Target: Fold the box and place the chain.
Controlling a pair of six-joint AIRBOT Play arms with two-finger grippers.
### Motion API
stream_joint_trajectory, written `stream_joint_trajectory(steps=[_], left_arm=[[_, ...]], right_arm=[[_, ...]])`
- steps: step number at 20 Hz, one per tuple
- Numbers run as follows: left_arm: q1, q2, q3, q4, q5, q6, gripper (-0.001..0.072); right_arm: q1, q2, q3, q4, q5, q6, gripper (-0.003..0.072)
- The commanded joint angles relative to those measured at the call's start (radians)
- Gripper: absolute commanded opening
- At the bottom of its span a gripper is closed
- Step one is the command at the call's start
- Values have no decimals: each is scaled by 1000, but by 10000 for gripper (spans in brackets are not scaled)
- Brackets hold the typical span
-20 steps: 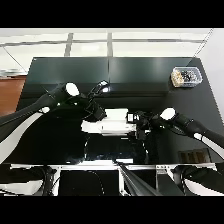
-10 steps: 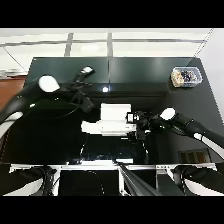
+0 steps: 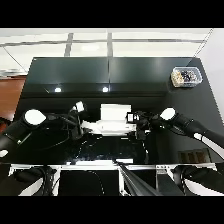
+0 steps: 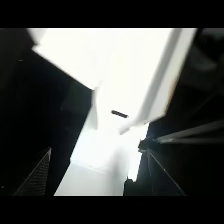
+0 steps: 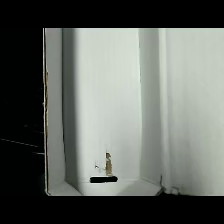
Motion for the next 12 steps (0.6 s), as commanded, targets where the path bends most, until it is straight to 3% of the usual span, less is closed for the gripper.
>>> stream_joint_trajectory(steps=[1, 5, 9, 10, 12], left_arm=[[-49, -71, 22, 55, -33, 254, 710], [-51, -218, 105, -4, -27, 275, 705], [-95, -269, 113, -65, -29, 274, 668], [-106, -269, 113, -65, -27, 265, 593], [-111, -269, 113, -63, -26, 244, 324]], right_arm=[[1, 0, 0, 0, 0, 0, 128], [1, 0, 0, 0, 1, 0, 128], [1, 0, 0, 0, 0, 0, 128], [1, 0, 0, 0, 0, 0, 128], [1, 0, 0, 0, 1, 0, 128]])
